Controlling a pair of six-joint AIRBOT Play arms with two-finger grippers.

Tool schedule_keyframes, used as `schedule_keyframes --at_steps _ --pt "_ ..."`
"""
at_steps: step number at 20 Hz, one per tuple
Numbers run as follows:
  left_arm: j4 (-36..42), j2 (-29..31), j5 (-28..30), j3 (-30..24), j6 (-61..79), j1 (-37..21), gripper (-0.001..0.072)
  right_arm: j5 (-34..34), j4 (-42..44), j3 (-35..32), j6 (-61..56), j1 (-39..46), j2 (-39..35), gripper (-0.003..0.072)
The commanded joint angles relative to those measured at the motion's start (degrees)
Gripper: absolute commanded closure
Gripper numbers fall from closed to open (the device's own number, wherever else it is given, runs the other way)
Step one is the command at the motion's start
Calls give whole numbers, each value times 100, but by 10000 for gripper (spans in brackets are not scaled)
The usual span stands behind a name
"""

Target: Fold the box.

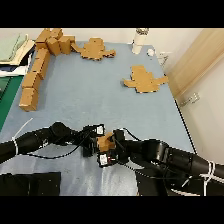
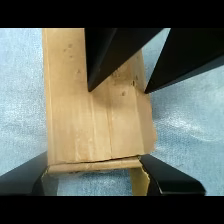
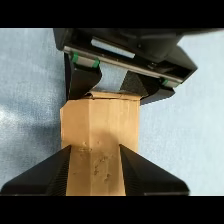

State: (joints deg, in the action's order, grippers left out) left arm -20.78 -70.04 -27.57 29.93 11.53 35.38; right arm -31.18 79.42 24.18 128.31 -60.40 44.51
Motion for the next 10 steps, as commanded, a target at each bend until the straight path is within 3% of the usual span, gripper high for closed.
schedule_keyframes --at_steps 1,6,10 --pt "-2 -2 2 0 2 -2 497 96 -173 4 -94 -7 50 203" --pt "-2 -2 2 0 2 -2 497 76 -280 2 -96 -7 42 235" --pt "-2 -2 2 0 0 -2 497 74 -275 9 -116 -79 0 303"
